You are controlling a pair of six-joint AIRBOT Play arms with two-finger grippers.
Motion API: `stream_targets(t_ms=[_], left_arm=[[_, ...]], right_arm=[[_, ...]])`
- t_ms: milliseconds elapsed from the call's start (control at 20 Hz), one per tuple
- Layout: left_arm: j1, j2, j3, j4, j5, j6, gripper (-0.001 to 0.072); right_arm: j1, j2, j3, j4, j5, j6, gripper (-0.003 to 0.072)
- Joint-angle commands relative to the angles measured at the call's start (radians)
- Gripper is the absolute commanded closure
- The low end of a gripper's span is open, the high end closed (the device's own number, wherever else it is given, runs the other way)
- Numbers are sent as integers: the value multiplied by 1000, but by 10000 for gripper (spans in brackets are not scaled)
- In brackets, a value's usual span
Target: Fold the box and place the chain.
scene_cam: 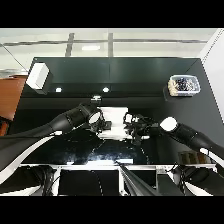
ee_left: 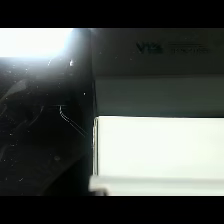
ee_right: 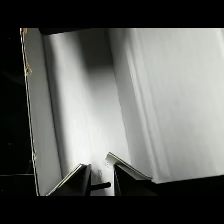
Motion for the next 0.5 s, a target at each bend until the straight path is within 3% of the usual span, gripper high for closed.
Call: stream_targets(t_ms=[0,50,100,150,200,250,400,450], left_arm=[[-1,-1,0,-2,-2,0,679],[-1,-1,0,-2,-2,0,679],[-1,-1,0,-2,-2,0,679],[-1,-1,0,-2,-2,0,679],[-1,-1,0,-2,-2,0,679],[-1,-1,0,-2,-1,0,679],[-1,0,0,-1,-3,0,679],[0,0,0,-1,-4,0,680]], right_arm=[[1,-6,1,13,-16,3,352],[0,-6,1,11,-16,3,340],[0,-6,1,9,-15,3,448],[0,-7,1,10,-18,3,433],[0,-7,1,10,-23,3,299],[0,-7,1,9,-31,3,322],[-27,16,1,3,-44,80,663],[-55,40,1,-22,-36,185,665]])
